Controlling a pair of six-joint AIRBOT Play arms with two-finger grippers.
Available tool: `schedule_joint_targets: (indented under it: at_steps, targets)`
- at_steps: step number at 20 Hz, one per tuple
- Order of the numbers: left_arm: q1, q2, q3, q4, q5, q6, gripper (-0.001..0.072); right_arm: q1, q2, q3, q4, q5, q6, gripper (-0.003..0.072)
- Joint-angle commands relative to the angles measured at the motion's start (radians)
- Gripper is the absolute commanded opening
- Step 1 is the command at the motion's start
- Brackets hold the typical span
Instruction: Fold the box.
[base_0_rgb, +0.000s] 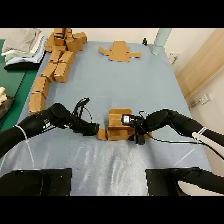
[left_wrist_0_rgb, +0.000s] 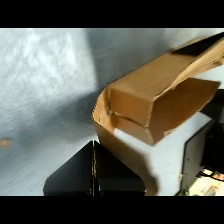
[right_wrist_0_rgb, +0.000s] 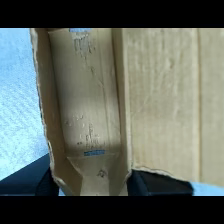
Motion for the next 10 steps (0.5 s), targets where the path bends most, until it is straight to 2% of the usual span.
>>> schedule_joint_targets:
  at_steps: [1,4,5,6,7,8,10]
  targets:
    - [0.000,0.000,0.020,-0.074,-0.028,0.051,0.0014,0.000,0.000,0.000,0.001,0.000,0.000,0.0474]
    - [0.001,0.000,0.029,-0.077,-0.029,0.053,0.0017,0.000,0.000,0.000,0.001,0.000,0.000,0.0474]
    - [0.001,0.000,0.029,-0.077,-0.028,0.067,0.0106,0.000,0.000,0.000,0.001,0.000,0.000,0.0473]
    - [0.000,-0.001,0.030,-0.078,-0.026,0.074,0.0462,0.000,0.000,0.000,0.001,0.000,0.000,0.0474]
    - [0.001,-0.001,0.029,-0.077,-0.022,0.073,0.0503,0.000,0.000,0.000,0.001,0.000,0.000,0.0474]
    - [0.000,-0.001,0.030,-0.079,-0.021,0.073,0.0405,0.000,0.000,0.000,0.001,0.000,0.000,0.0474]
    - [0.000,-0.001,0.029,-0.088,-0.021,0.076,0.0408,0.000,0.000,0.000,0.001,0.000,0.000,0.0474]
